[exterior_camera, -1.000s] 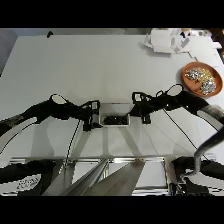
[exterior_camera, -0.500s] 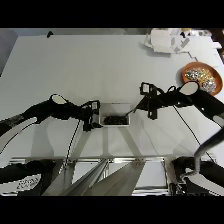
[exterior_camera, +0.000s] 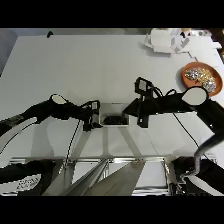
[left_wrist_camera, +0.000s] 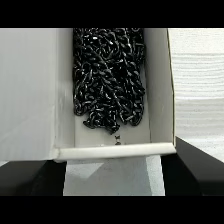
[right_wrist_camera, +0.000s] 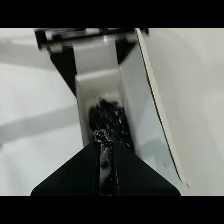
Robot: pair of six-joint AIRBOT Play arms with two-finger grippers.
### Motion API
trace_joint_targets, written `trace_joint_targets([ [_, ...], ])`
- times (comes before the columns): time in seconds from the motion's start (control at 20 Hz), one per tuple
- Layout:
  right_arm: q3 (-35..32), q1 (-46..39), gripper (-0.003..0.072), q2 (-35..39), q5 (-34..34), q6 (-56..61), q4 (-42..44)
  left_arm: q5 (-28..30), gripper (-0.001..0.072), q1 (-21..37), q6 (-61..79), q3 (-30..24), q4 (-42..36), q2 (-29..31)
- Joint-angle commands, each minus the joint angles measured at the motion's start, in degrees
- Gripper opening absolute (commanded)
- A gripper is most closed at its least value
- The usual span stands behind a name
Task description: Fold the box and place the chain.
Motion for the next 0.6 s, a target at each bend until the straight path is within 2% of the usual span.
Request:
trace_joint_targets([
  [0.0, 0.31, 7.32, 0.0020, -1.57, -10.82, 6.49, 1.81, -0.02, 0.0210, 0.04, 0.02, 0.00, 0.02, 0.04],
  [0.1, 0.83, 8.79, 0.0020, -4.33, -13.90, 8.44, 1.86, 0.00, 0.0210, 0.04, 0.02, 0.00, 0.02, 0.04],
  [0.25, 1.11, 9.81, 0.0024, -7.19, -14.10, 9.57, 1.55, -0.02, 0.0210, 0.04, 0.02, 0.00, 0.02, 0.04],
  [0.35, 1.57, 9.88, 0.0138, -7.39, -14.01, 9.64, 1.62, -0.02, 0.0210, 0.04, 0.02, 0.00, 0.02, 0.04],
  [0.45, 4.46, 9.62, 0.0138, -7.39, -12.70, 9.62, 0.83, -0.02, 0.0210, 0.04, 0.02, 0.00, 0.00, 0.04],
  [0.55, 10.45, 9.18, 0.0226, -7.43, -7.61, 9.64, -3.26, -0.02, 0.0210, 0.04, 0.02, 0.00, 0.02, 0.04],
])
